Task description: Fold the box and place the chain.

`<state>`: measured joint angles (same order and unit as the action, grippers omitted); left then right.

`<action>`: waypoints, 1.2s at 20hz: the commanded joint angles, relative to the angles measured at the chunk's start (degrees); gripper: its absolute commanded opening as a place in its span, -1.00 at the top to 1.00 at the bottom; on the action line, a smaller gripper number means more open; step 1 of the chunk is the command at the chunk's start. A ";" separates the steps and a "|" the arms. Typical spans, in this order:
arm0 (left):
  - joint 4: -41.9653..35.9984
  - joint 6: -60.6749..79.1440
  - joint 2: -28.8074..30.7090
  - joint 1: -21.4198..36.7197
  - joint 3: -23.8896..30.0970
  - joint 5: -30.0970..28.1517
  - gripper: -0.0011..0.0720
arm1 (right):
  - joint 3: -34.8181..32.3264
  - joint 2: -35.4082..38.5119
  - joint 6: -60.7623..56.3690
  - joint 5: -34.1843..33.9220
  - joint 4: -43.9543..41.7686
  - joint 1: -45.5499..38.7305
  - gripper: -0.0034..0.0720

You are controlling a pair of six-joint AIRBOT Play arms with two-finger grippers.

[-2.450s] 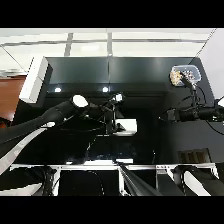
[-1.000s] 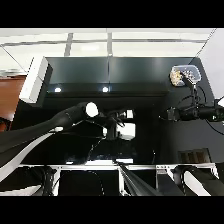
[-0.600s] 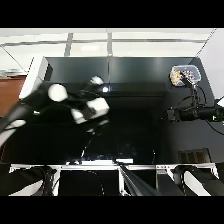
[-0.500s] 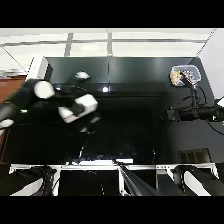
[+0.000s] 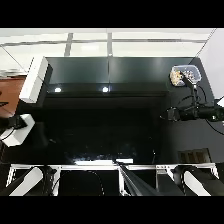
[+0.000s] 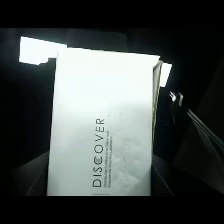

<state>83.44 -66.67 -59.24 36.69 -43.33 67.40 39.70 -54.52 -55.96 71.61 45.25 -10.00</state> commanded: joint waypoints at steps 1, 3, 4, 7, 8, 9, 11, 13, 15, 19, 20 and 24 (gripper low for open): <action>-0.79 4.09 0.31 7.72 0.59 -6.12 0.19 | 0.04 -0.02 0.00 -0.74 0.00 0.00 0.86; -6.19 9.49 0.22 7.41 0.59 -10.80 0.19 | 0.02 -0.02 -0.04 -0.76 0.00 0.00 0.86; -9.62 13.05 -0.11 7.06 0.57 -12.26 0.19 | 0.04 -0.04 -0.42 -0.87 0.00 0.00 0.86; -15.96 17.33 -2.32 5.20 0.57 -16.74 0.19 | 0.04 -0.02 -1.66 -1.42 -0.02 0.00 0.86; -16.44 17.66 -3.26 4.15 0.57 -17.66 0.19 | 0.04 -0.04 -2.38 -1.33 0.00 0.00 0.86; -16.41 18.53 -4.13 2.86 0.57 -18.32 0.19 | 0.04 -0.02 -2.93 -1.09 0.00 0.00 0.86; -16.35 20.24 -5.68 0.33 0.55 -20.59 0.19 | 0.04 -0.02 -3.69 -0.90 0.00 0.00 0.86; -16.20 20.20 -6.86 -1.49 0.55 -24.41 0.19 | 0.04 -0.02 -3.87 -0.90 -0.02 0.00 0.86; -16.22 20.17 -7.69 -1.79 0.46 -28.09 0.19 | 0.04 -0.02 -4.31 -0.87 -0.02 0.00 0.86; -16.85 20.20 -9.51 -1.77 0.31 -31.12 0.19 | 0.04 -0.04 -4.70 -0.96 0.02 0.00 0.86; -16.94 20.17 -10.32 -1.81 0.31 -31.17 0.19 | 0.04 -0.02 -4.70 -1.01 0.00 0.00 0.86; -18.36 20.17 -11.61 -2.21 0.28 -31.04 -0.40 | 0.04 -0.02 -4.72 -0.94 0.00 0.00 0.86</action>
<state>65.93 -46.57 -70.02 34.83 -42.98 37.39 39.70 -54.52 -60.51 70.65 45.25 -10.00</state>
